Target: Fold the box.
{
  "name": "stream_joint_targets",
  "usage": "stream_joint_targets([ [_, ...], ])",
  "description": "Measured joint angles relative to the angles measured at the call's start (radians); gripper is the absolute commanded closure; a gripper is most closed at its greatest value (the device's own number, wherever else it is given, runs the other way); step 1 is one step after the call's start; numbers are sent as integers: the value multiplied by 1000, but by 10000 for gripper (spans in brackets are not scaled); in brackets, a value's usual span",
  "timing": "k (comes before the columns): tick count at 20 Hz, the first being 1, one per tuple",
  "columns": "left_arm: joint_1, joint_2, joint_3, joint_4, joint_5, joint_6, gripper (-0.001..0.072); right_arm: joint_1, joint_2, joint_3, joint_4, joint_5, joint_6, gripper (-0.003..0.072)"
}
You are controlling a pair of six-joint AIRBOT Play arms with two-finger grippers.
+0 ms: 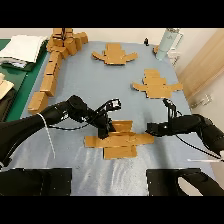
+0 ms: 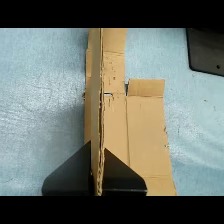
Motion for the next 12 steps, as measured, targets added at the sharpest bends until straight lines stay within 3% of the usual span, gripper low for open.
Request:
stream_joint_targets([
  [5,0,-1,0,0,-5,-1,695,0,0,5,34,-25,-41,685],
  [12,0,-1,0,-4,-7,-2,695,118,39,30,147,-263,-129,687],
])
